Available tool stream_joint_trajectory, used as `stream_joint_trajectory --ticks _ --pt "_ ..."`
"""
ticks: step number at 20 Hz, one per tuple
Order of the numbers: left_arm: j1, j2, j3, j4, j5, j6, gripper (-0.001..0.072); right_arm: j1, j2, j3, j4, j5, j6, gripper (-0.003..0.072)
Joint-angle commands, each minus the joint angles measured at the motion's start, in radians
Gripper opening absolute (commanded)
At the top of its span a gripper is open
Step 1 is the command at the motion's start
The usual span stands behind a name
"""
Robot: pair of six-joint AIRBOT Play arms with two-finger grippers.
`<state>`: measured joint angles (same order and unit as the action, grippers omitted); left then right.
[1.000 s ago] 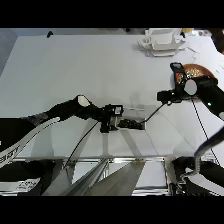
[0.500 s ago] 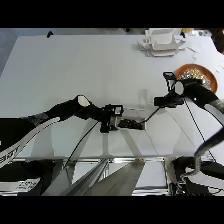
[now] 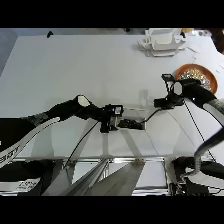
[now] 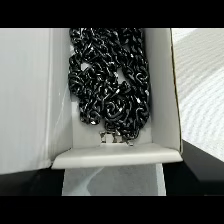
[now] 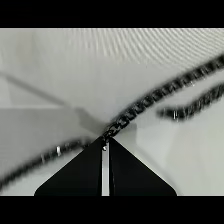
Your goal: Fold the box and place the chain.
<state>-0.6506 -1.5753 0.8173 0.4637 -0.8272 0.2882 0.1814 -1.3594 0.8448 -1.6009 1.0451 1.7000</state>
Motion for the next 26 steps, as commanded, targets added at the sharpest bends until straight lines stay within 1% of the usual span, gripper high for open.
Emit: stream_joint_trajectory --ticks 1,3,7,11,14,18,23,26 --pt "0.001 0.001 0.001 0.0 0.0 0.0 0.0148 0.031 0.077 0.002 0.006 0.101 -0.068 0.0016" --pt "0.001 0.001 0.001 0.0 0.0 0.0 0.0148 0.08 0.173 -0.004 0.039 0.147 -0.084 0.0016" --pt "0.001 0.001 0.001 0.0 0.0 0.0 0.0148 0.219 0.383 -0.032 0.14 0.168 -0.081 0.0016" --pt "0.001 0.001 0.001 0.0 0.0 0.0 0.0148 0.348 0.556 -0.034 0.211 0.158 -0.061 0.0016" --pt "0.001 0.001 0.001 0.0 0.0 0.0 0.0148 0.42 0.638 -0.034 0.253 0.129 -0.021 0.0016" --pt "0.001 0.001 0.001 0.0 0.0 0.0 0.0148 0.495 0.68 -0.034 0.321 0.068 -0.022 0.0017" --pt "0.001 0.001 0.001 0.0 0.0 0.0 0.0148 0.566 0.679 -0.035 0.332 -0.05 -0.021 0.0017" --pt "0.001 0.001 0.001 0.0 0.0 0.0 0.0148 0.582 0.646 -0.035 0.329 -0.108 -0.022 0.0017"
